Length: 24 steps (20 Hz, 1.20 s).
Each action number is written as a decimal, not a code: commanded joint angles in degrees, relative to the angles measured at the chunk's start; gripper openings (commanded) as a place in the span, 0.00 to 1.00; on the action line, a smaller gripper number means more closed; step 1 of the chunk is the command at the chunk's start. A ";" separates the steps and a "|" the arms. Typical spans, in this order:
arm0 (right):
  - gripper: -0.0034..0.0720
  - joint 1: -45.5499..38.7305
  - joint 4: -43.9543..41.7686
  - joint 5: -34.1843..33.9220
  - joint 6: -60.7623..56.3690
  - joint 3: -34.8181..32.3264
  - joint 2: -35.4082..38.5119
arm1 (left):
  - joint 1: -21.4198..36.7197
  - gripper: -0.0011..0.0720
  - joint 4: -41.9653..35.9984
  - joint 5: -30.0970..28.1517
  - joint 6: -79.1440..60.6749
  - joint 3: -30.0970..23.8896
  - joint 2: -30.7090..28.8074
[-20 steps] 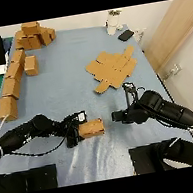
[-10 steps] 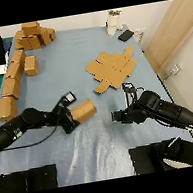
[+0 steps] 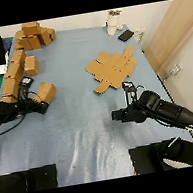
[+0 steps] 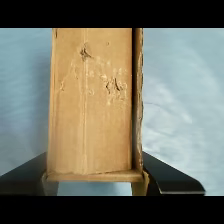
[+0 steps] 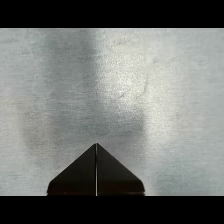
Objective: Fold the box.
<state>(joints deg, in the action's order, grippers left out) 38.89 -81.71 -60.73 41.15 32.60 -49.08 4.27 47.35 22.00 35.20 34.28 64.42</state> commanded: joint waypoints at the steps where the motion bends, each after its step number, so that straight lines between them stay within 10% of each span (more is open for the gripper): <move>1: 0.05 -0.02 0.98 0.46 0.90 0.04 -0.02 | 6.38 0.55 0.68 -2.43 3.69 2.82 4.24; 24: 0.05 0.00 1.01 5.03 6.51 3.28 -0.02 | 7.48 0.55 13.33 1.79 30.23 48.61 40.09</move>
<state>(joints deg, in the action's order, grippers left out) 38.89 -80.77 -55.75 47.42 35.24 -49.10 11.73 57.80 23.29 61.98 79.05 102.13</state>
